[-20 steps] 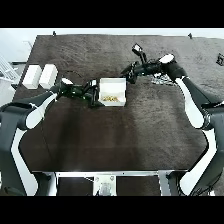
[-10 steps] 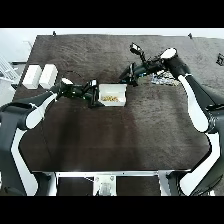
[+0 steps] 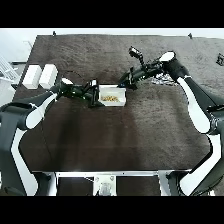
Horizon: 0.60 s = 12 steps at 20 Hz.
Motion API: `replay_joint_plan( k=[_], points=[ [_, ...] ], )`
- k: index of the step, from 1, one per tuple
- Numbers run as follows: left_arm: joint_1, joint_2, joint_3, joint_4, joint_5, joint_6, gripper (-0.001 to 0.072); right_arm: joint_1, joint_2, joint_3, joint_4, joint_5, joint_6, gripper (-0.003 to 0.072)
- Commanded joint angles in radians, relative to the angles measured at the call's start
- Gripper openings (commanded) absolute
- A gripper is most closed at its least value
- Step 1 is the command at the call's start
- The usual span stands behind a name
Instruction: Fold the box and place the chain.
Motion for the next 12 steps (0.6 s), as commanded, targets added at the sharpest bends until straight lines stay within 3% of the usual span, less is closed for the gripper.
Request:
replay_joint_plan(
  k=[1,5,12],
  points=[
    [0.001,0.001,0.0,0.001,0.001,0.0,0.0579,0.002,0.001,-0.008,0.024,0.036,0.0,0.03],
    [0.001,0.001,0.0,0.001,0.001,0.0,0.0579,-0.004,0.03,-0.007,0.112,0.054,-0.029,0.0299],
    [0.001,0.001,0.0,0.001,0.001,0.0,0.0579,-0.031,0.049,-0.007,0.124,-0.292,-0.084,0.0301]
  ],
)
